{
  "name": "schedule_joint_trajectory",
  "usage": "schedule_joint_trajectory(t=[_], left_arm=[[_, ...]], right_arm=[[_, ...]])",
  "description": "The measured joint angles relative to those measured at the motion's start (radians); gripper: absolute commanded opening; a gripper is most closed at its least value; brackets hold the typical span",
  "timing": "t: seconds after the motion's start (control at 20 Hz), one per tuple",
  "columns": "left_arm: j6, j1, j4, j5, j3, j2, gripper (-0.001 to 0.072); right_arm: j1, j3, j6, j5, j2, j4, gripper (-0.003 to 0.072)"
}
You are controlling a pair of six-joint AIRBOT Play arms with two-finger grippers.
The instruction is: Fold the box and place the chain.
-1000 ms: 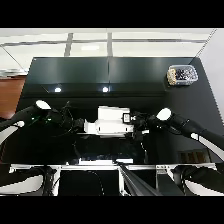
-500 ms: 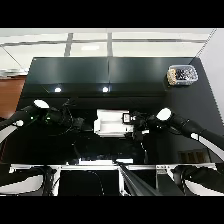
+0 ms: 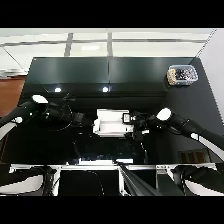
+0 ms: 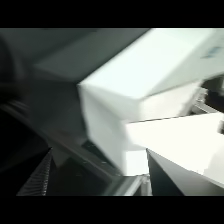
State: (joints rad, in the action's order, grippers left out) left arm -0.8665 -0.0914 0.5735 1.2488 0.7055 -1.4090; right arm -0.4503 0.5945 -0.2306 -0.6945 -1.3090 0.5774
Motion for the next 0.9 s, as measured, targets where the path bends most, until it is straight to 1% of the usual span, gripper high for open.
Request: schedule_joint_trajectory(t=[0.05,0.1,0.15,0.25,0.4,0.65,0.9], left_arm=[[0.002,-0.011,-0.003,0.022,0.012,0.0,0.0673],[0.003,-0.026,-0.006,0.041,0.024,0.0,0.061],[0.004,-0.043,-0.008,0.052,0.035,0.0,0.0588],[-0.013,-0.081,-0.01,0.056,0.062,0.0,0.0588],[-0.101,-0.141,0.011,0.045,0.111,-0.001,0.0588],[-0.348,-0.246,0.144,0.013,0.194,0.0,0.0588],[-0.539,-0.349,0.285,-0.073,0.22,0.0,0.0588]], right_arm=[[0.0,0.0,0.0,0.0,0.0,0.0,0.0438],[0.0,0.0,0.0,0.0,0.0,0.0,0.0439],[0.0,0.0,0.0,0.0,0.0,0.0,0.0439],[0.0,0.0,0.0,0.0,0.0,0.0,0.0438],[0.0,0.0,0.0,0.0,0.0,0.0,0.0439],[0.0,0.0,0.0,0.0,0.0,0.0,0.0439],[0.0,0.0,0.0,0.0,0.0,0.0,0.0439]])
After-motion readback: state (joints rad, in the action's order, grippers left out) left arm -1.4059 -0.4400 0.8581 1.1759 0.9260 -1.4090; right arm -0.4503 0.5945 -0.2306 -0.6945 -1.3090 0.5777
